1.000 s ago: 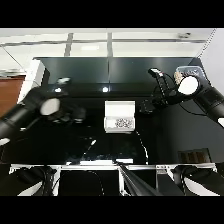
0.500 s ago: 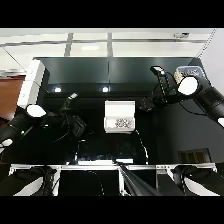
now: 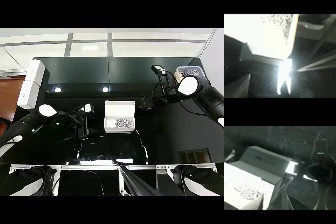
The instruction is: Fold the box and place the chain.
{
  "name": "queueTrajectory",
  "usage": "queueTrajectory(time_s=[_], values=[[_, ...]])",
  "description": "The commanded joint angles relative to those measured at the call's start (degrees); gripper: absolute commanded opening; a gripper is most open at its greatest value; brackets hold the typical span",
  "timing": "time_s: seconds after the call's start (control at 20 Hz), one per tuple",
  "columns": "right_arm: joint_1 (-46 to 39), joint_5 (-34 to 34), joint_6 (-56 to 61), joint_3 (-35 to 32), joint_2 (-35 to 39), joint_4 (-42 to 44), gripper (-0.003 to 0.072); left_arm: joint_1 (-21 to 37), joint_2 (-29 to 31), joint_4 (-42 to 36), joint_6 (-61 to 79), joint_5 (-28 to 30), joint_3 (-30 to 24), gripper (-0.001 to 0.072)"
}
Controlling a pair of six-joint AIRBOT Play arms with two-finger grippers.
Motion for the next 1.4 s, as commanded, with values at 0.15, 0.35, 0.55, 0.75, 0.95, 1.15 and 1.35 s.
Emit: queueTrajectory(time_s=[0.15,0.35,0.55,0.75,0.95,1.15,1.35], values=[[0.00,-0.74,0.13,-0.02,0.02,0.22,0.0348,-4.46,-6.58,1.42,3.80,1.46,4.39,0.0714],[0.00,-0.74,0.13,-0.02,0.04,0.22,0.0348,-5.42,-8.46,-1.92,3.74,1.42,5.01,0.0714],[0.02,-0.96,0.15,-0.02,0.02,0.24,0.0348,-5.35,-9.27,-1.84,3.72,2.21,5.25,0.0713],[0.02,-0.94,0.15,-0.02,0.02,0.24,0.0348,-5.42,-11.45,-1.51,3.10,1.99,8.07,0.0712],[0.00,-0.98,0.15,-0.02,0.02,0.22,0.0348,-6.51,-12.50,-1.44,4.31,1.62,9.42,0.0712],[0.00,-2.01,0.15,-0.02,0.02,0.24,0.0348,-7.06,-12.50,-1.73,5.25,2.82,9.49,0.0712],[0.02,-1.99,0.15,-0.02,0.02,0.24,0.0348,-6.80,-12.52,-1.46,4.81,3.19,9.55,0.0711]])
